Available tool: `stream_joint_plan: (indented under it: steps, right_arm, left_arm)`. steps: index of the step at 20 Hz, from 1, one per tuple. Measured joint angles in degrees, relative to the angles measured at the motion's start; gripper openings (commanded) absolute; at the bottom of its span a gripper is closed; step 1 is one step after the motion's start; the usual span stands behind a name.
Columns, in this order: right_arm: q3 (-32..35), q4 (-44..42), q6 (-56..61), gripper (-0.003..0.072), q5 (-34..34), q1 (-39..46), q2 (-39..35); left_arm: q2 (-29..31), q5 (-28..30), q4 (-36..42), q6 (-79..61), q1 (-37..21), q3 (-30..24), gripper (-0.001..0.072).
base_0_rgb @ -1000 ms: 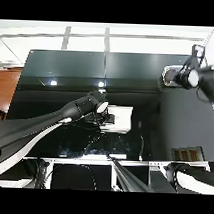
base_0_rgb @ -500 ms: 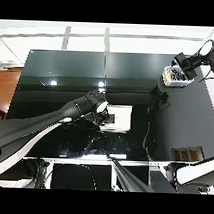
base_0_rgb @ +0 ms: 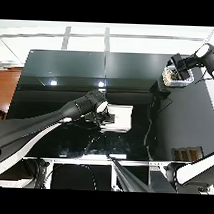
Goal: Fold the box and place the chain.
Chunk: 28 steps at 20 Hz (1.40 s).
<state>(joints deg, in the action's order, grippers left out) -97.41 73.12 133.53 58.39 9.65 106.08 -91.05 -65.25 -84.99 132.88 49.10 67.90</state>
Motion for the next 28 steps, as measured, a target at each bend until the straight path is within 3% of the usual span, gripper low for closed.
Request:
stream_joint_plan:
  steps: [1, 2, 3, 17, 19, 20, 21, 23, 28]
  right_arm:
    - [0.0, -0.3, 0.0, 0.0695, 0.2, 0.0, 0.1]
    - [0.0, -0.4, 0.0, 0.0555, 0.4, 0.0, 0.2]
    - [0.0, -0.6, 0.0, 0.0523, 0.5, 0.0, 0.2]
    - [0.0, -2.1, 1.6, 0.0516, -0.4, 0.8, 2.1]
    - [0.0, -2.7, 1.6, 0.0380, -0.9, 0.8, 3.0]
    - [0.0, -2.9, 1.4, 0.0168, -0.9, 0.8, 3.3]
    - [0.0, -3.1, 0.6, 0.0055, -0.8, 0.8, 3.6]
    - [-0.1, -3.7, -2.0, 0.0010, -0.8, 0.9, 3.8]
    - [-0.1, -6.0, -14.8, 0.0014, 1.0, 1.6, 0.6]
  left_arm:
    - [0.0, 0.1, 0.0, 0.0, 0.0, 0.0, 0.0028]
    - [0.0, 0.1, 0.0, 0.0, -0.1, 0.0, 0.0028]
    - [0.0, 0.1, 0.0, 0.0, -0.1, 0.0, 0.0028]
    - [0.0, 0.2, 0.2, 0.0, -0.2, 0.0, 0.0028]
    - [0.0, 0.2, 0.2, 0.0, -0.2, 0.0, 0.0028]
    - [0.0, 0.2, 0.2, 0.0, -0.2, 0.0, 0.0028]
    - [0.0, 0.2, 0.2, 0.0, -0.2, 0.0, 0.0028]
    - [0.0, 0.2, 0.2, 0.0, -0.2, 0.0, 0.0028]
    - [0.0, 0.2, 0.0, 0.0, -0.2, 0.0, 0.0028]
